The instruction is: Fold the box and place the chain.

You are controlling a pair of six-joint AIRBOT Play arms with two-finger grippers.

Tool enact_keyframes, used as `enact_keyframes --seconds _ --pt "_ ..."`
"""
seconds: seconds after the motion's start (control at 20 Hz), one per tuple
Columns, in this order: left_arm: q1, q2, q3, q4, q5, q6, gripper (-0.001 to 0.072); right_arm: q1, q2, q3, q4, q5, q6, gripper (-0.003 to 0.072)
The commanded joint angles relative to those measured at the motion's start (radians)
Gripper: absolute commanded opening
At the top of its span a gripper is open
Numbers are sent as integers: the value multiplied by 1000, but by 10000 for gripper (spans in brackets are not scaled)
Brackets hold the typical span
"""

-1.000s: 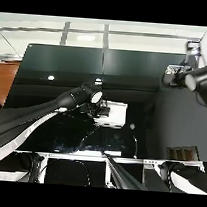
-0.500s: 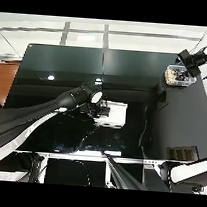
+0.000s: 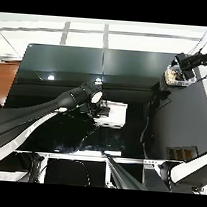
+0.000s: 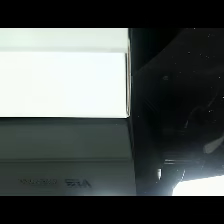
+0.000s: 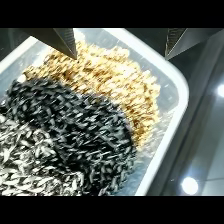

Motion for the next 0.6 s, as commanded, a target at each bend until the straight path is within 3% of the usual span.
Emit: enact_keyframes --seconds 0.0,0.25,0.3,0.4,0.45,0.55 --pt "0 0 0 0 -1 0 30 0 -21 3 -21 -17 5 608" --pt "0 0 0 0 0 0 30 1 -58 3 -9 -29 -4 609" --pt "0 0 0 0 0 0 30 1 -65 3 3 -35 -36 514" --pt "0 0 0 0 0 0 30 1 -70 3 18 -64 -134 410" --pt "0 0 0 0 0 0 30 0 -70 3 18 -62 -178 234" --pt "0 0 0 0 0 0 30 -2 -67 3 21 -43 -267 16"
